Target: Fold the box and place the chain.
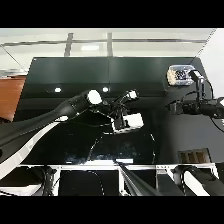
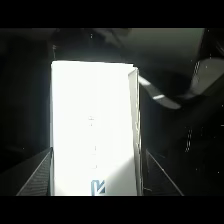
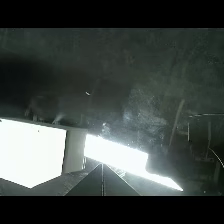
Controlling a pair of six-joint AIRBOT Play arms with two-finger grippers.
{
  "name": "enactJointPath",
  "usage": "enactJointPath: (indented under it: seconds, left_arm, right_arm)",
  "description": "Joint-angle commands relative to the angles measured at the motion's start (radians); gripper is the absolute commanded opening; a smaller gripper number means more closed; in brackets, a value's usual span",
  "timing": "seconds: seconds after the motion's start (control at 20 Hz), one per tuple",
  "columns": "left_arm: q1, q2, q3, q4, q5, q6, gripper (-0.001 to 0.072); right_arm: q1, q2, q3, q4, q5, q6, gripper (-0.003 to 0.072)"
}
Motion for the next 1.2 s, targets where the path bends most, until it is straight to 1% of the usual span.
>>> enactJointPath:
  seconds: [0.0,0.1,0.35,0.5,0.6,0.7,0.75,0.8,0.85,0.9,1.0,1.1,1.15]
  left_arm:
    - [-0.018,0.0,0.001,0.038,-0.004,-0.005,0.0714]
    - [-0.023,0.0,0.001,0.046,-0.002,-0.005,0.0714]
    - [-0.027,-0.002,0.001,0.117,0.006,-0.005,0.0715]
    - [-0.055,-0.023,0.001,0.208,0.068,-0.006,0.0714]
    - [-0.082,-0.045,0.001,0.21,0.116,-0.006,0.0713]
    - [-0.106,-0.057,0.001,0.209,0.14,-0.007,0.0711]
    - [-0.113,-0.058,0.001,0.209,0.149,-0.021,0.0701]
    - [-0.118,-0.058,0.002,0.209,0.161,-0.058,0.0674]
    - [-0.117,-0.058,0.005,0.209,0.164,-0.098,0.0672]
    - [-0.115,-0.058,0.008,0.209,0.161,-0.143,0.0563]
    - [-0.095,-0.057,0.016,0.211,0.121,-0.201,0.0309]
    - [-0.045,-0.044,0.02,0.226,0.066,-0.254,0.0266]
    - [-0.006,-0.03,0.02,0.256,0.046,-0.298,0.0248]
  right_arm:
    - [0.0,0.001,-0.001,0.0,-0.001,0.0,0.0015]
    - [0.0,0.001,-0.001,0.0,0.0,0.0,0.0015]
    - [0.0,0.001,-0.001,0.0,0.0,0.001,0.0015]
    - [0.0,0.001,-0.001,0.0,0.0,0.001,0.0016]
    - [0.0,0.001,-0.001,0.001,0.0,0.001,0.0016]
    - [0.0,0.001,-0.001,0.001,0.0,0.001,0.0015]
    - [0.0,0.001,-0.001,0.0,0.0,0.001,0.0015]
    - [0.0,0.001,-0.001,0.0,0.0,0.001,0.0015]
    - [0.0,0.001,-0.001,0.0,0.0,0.001,0.0015]
    - [0.0,0.001,-0.001,0.0,0.0,0.001,0.0015]
    - [0.0,0.001,-0.001,0.0,0.0,0.001,0.0015]
    - [0.0,0.001,-0.001,0.0,0.0,0.001,0.0015]
    - [0.0,0.001,-0.001,0.0,0.0,0.001,0.0015]
